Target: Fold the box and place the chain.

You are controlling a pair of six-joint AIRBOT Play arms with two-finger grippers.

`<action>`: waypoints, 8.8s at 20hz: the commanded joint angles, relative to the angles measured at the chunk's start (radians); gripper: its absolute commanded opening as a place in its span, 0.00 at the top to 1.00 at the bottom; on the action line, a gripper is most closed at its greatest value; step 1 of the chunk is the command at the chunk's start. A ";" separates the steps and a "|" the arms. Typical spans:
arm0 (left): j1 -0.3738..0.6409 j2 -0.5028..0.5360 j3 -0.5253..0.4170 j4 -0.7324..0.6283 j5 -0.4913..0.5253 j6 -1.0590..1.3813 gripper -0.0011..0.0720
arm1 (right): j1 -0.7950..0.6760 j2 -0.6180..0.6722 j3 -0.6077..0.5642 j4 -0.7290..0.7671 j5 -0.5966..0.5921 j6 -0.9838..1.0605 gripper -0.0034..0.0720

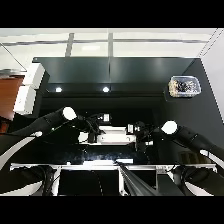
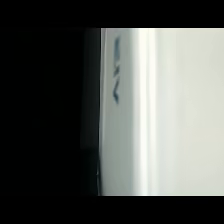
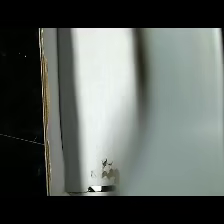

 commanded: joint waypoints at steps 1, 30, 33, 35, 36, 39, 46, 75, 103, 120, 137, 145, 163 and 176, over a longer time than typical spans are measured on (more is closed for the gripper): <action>-0.001 0.000 0.001 0.002 -0.023 0.000 0.64 | 0.000 0.000 -0.001 0.000 0.006 0.000 0.49; -0.014 0.388 -0.087 -0.054 0.180 -0.617 0.95 | 0.000 0.000 -0.001 -0.001 0.006 0.000 0.49; -0.016 0.327 -0.088 -0.098 0.364 -0.617 0.95 | 0.000 0.000 -0.001 -0.002 0.006 0.000 0.49; -0.018 0.266 -0.087 -0.097 0.352 -0.617 0.95 | 0.000 0.000 -0.001 -0.002 0.006 0.000 0.49; -0.018 0.237 -0.087 -0.091 0.314 -0.616 0.95 | 0.000 0.000 -0.001 -0.002 0.006 0.000 0.49; -0.020 0.179 -0.087 -0.092 0.221 -0.617 0.95 | 0.000 0.000 -0.001 -0.002 0.006 0.000 0.49; 0.010 0.193 -0.060 -0.079 0.206 -0.617 0.95 | 0.000 0.000 -0.001 -0.005 -0.003 0.000 0.49; 0.016 0.316 -0.288 -0.048 0.144 -0.106 0.03 | 0.000 0.000 -0.001 -0.004 -0.004 0.001 0.49; -0.024 0.301 -0.282 -0.279 0.162 0.061 0.77 | 0.000 0.000 -0.001 -0.003 -0.004 0.003 0.49; -0.100 0.275 -0.282 -0.277 0.216 0.076 0.49 | 0.000 0.000 -0.001 -0.004 -0.004 0.003 0.49; 0.015 0.474 -0.282 0.010 0.163 -0.363 0.95 | 0.000 0.000 -0.001 -0.003 -0.003 0.004 0.49; 0.618 0.665 -0.285 0.192 -0.246 -1.154 0.95 | 0.000 0.000 -0.001 -0.003 -0.003 0.004 0.49; 0.485 0.213 -0.359 -0.108 -0.237 -1.168 0.94 | 0.000 0.000 -0.001 -0.003 -0.003 0.004 0.49; 0.411 0.264 -0.308 -0.222 -0.308 -1.009 0.01 | 0.000 0.000 -0.001 -0.003 -0.005 0.004 0.49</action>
